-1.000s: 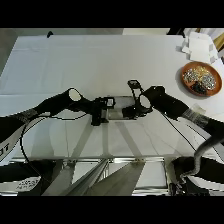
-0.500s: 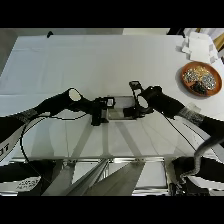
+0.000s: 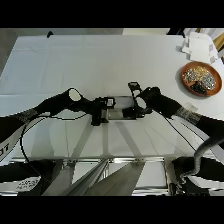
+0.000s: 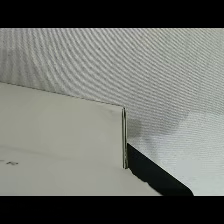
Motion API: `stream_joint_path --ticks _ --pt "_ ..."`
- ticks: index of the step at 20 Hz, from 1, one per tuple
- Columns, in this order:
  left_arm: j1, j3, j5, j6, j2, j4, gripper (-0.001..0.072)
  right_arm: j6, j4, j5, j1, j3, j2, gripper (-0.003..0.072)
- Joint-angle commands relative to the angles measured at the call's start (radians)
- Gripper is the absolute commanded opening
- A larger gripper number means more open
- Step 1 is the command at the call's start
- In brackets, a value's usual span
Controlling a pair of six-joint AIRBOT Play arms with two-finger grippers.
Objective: Fold the box and place the chain.
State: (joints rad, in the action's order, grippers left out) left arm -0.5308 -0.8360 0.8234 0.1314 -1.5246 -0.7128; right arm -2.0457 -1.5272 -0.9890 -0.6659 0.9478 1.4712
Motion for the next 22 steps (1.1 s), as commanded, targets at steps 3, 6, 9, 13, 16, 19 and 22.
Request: stream_joint_path --ticks 3,6,9,13,16,19,22 --pt "-0.001 0.0 0.0 -0.001 0.0 0.0 0.0009 0.0 -0.007 0.005 -0.01 0.0 0.013 0.0014" --pt "-0.001 0.0 0.0 -0.001 0.0 0.0 0.0009 0.0 -0.006 0.004 -0.01 0.0 0.013 0.0015" --pt "-0.001 0.0 0.0 -0.001 0.0 0.0 0.0009 0.004 -0.006 0.005 -0.01 0.0 -0.002 0.0254" --pt "-0.001 0.0 0.0 -0.001 0.0 0.0 0.0009 0.082 -0.032 -0.01 -0.01 -0.001 -0.079 0.0291" --pt "-0.001 0.0 0.0 -0.001 0.0 0.0 0.0009 0.171 -0.042 -0.077 -0.01 -0.001 -0.167 0.0343" --pt "-0.001 0.0 0.0 -0.001 0.0 0.0 0.0009 0.241 -0.051 -0.129 0.016 0.0 -0.285 0.0343" --pt "-0.001 0.0 0.0 -0.001 0.0 0.0 0.0009 0.28 -0.104 -0.168 0.114 0.005 -0.395 0.034"
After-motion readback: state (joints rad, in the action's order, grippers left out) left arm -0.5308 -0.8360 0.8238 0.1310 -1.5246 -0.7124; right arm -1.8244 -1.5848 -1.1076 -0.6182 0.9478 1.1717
